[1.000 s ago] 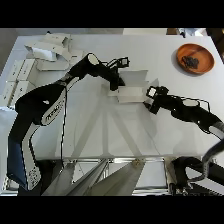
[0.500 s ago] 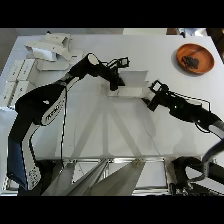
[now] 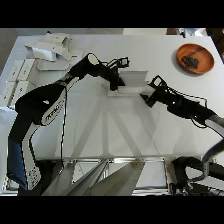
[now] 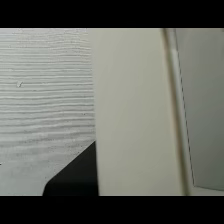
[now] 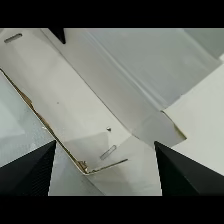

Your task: Fold the box and place the chain.

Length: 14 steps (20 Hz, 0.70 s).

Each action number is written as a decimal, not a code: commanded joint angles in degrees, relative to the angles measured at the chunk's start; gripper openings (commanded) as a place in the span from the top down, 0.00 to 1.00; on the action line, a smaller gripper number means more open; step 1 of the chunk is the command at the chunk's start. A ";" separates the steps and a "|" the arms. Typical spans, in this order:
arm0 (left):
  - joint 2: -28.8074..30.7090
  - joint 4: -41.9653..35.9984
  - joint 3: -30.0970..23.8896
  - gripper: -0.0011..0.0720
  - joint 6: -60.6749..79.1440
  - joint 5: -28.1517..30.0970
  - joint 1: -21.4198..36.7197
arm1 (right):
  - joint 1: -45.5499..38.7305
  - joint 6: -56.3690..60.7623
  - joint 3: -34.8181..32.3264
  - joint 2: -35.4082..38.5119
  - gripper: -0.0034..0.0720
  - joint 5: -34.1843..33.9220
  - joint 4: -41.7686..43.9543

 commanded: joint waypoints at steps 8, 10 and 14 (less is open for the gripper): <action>-0.04 0.00 0.00 0.97 0.00 0.00 -0.04 | -0.04 -3.96 0.48 -3.63 0.03 -0.15 6.23; -0.04 0.00 0.00 0.97 0.00 -0.02 -0.04 | -0.04 -4.57 1.62 -3.63 0.03 -0.13 6.38; -0.04 0.00 0.00 0.97 0.00 -0.02 -0.04 | -0.04 -4.72 5.46 -3.63 0.03 -0.17 4.79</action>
